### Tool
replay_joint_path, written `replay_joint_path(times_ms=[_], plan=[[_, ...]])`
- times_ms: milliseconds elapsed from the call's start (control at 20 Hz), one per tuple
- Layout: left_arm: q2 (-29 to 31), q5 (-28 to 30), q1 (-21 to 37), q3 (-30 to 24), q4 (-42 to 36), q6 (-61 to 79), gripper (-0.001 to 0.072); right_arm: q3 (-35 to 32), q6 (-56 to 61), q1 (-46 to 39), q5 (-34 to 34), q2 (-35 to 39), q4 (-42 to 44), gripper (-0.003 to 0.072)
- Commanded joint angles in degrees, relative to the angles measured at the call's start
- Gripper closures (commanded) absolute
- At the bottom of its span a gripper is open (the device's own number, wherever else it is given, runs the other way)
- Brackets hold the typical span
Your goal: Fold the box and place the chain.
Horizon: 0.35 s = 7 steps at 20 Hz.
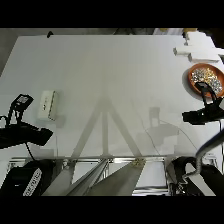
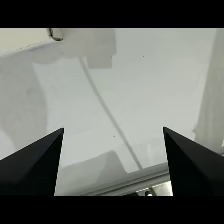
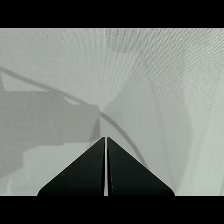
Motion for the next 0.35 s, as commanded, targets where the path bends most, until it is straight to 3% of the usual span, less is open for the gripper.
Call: replay_joint_path(times_ms=[0, 300], plan=[[0.2, 2.8, -3.0, 0.0, 0.0, -2.4, 0.0019, 0.0, 0.0, 0.0, 0.0, 0.0, 0.0, 0.067], [0.2, 4.4, -4.8, 0.0, 0.1, -2.6, 0.0019, 0.0, 0.0, 0.0, 0.0, 0.0, 0.0, 0.067]])
